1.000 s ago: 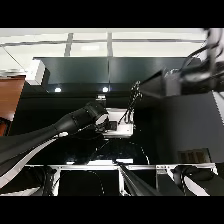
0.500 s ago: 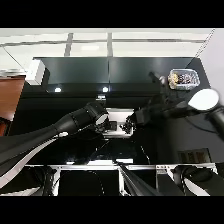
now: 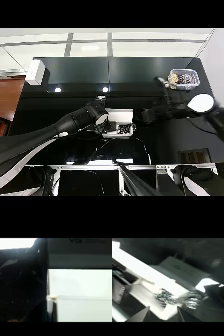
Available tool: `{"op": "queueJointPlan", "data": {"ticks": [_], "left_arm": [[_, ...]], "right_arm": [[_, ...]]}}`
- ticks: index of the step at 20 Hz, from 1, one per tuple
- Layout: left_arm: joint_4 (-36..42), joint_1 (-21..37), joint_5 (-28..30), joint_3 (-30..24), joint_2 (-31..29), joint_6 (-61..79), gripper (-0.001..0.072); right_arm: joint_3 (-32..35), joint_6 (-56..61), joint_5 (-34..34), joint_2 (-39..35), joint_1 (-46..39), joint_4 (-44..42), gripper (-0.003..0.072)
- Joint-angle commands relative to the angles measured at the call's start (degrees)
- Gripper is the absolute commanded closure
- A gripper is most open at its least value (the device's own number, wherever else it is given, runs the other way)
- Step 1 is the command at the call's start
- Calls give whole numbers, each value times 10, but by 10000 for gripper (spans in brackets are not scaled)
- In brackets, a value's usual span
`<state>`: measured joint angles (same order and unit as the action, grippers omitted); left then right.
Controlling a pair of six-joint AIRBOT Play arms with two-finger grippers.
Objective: Fold the box and place the chain.
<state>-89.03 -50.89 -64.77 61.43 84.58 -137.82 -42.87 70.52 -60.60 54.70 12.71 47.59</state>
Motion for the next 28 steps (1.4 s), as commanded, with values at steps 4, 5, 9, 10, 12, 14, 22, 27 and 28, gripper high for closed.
{"op": "queueJointPlan", "data": {"ticks": [4, 5, 9, 10, 12, 14, 22, 27, 28], "left_arm": [[0, 0, 2, 0, 0, 0, 684], [0, 0, 2, 0, 0, 0, 684], [0, 0, 2, 0, 0, 0, 684], [0, 0, 2, 0, 0, 0, 685], [0, 0, 2, 0, 0, 0, 684], [0, 0, 2, 0, 0, 0, 684], [0, 0, 1, 0, 0, 0, 684], [0, 0, 0, 0, 0, 0, 684], [0, 0, 1, 0, 0, 0, 684]], "right_arm": [[122, -252, 42, -70, -107, 114, -25], [158, -324, 89, -66, -95, 95, -24], [209, -675, 158, -23, -22, -19, -19], [209, -732, 177, -1, -7, -62, -17], [201, -832, 195, 48, 15, -136, -17], [185, -893, 213, 88, 28, -166, -16], [150, -868, 247, 148, 64, -176, -15], [150, -776, 288, 153, 90, -121, 359], [150, -755, 288, 152, 87, -108, 577]]}}
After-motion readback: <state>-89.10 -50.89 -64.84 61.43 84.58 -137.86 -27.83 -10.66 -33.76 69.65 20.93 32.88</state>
